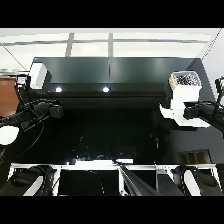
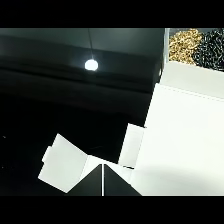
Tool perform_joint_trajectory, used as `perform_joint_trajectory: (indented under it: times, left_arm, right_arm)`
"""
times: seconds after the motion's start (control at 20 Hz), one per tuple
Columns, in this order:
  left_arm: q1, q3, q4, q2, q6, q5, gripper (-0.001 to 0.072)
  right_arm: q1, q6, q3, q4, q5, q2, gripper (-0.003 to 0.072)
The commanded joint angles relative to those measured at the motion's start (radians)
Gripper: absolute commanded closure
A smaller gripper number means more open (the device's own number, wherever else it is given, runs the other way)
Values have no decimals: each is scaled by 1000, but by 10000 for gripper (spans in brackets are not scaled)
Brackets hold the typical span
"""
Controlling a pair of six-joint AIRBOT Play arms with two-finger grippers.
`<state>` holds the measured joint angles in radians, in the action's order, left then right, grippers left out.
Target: Fold the box and place the chain.
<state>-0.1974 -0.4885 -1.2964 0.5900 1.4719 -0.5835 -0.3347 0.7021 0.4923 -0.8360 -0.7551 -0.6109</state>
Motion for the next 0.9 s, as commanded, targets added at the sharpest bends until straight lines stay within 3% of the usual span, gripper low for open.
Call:
perform_joint_trajectory:
  times: [0.0,0.65,0.85]
  left_arm:
    - [0,1,0,0,0,0,683]
    - [0,1,0,1,0,12,683]
    - [0,1,0,1,0,55,683]
  right_arm:
    - [0,0,0,0,0,0,670]
    - [0,0,0,2,10,0,670]
    - [0,0,0,82,50,0,670]
